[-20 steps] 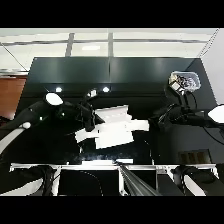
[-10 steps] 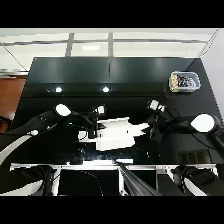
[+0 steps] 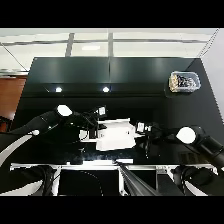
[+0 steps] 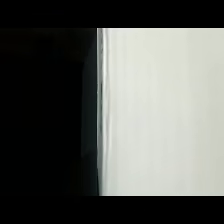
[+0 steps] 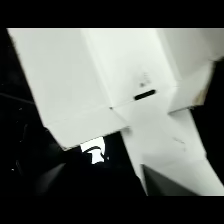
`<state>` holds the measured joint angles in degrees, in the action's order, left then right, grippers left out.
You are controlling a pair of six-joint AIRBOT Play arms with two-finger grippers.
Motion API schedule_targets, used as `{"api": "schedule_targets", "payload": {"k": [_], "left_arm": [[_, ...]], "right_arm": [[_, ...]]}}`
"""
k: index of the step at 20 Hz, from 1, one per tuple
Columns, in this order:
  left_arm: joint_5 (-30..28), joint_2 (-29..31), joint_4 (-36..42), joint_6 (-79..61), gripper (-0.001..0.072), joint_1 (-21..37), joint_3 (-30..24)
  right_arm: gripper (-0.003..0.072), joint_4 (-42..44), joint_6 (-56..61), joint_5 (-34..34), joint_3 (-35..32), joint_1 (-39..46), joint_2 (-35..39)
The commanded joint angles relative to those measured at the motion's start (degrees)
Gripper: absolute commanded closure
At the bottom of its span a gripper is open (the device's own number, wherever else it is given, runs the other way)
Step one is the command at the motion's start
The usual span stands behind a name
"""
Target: Fold the box and place the chain.
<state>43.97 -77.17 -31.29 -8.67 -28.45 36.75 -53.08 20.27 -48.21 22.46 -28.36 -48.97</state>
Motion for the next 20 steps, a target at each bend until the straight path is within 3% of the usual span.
{"api": "schedule_targets", "payload": {"k": [1,8,11,20], "left_arm": [[-0.1,0.0,-0.2,-0.1,0.0681,0.0,0.0],[0.0,0.0,-0.2,-0.1,0.0681,0.0,0.0],[0.0,0.0,-0.2,-0.1,0.0681,0.0,0.0],[0.0,0.0,-0.3,-0.1,0.0681,0.0,0.0]], "right_arm": [[-0.0034,1.9,-0.6,3.6,-0.6,-3.4,-2.9],[-0.0034,8.5,-13.2,6.0,-0.6,-4.3,-3.5],[-0.0034,8.8,-13.5,10.0,-0.5,-4.3,-4.2],[-0.0034,8.7,-15.4,9.7,2.4,-7.4,-5.8]]}}
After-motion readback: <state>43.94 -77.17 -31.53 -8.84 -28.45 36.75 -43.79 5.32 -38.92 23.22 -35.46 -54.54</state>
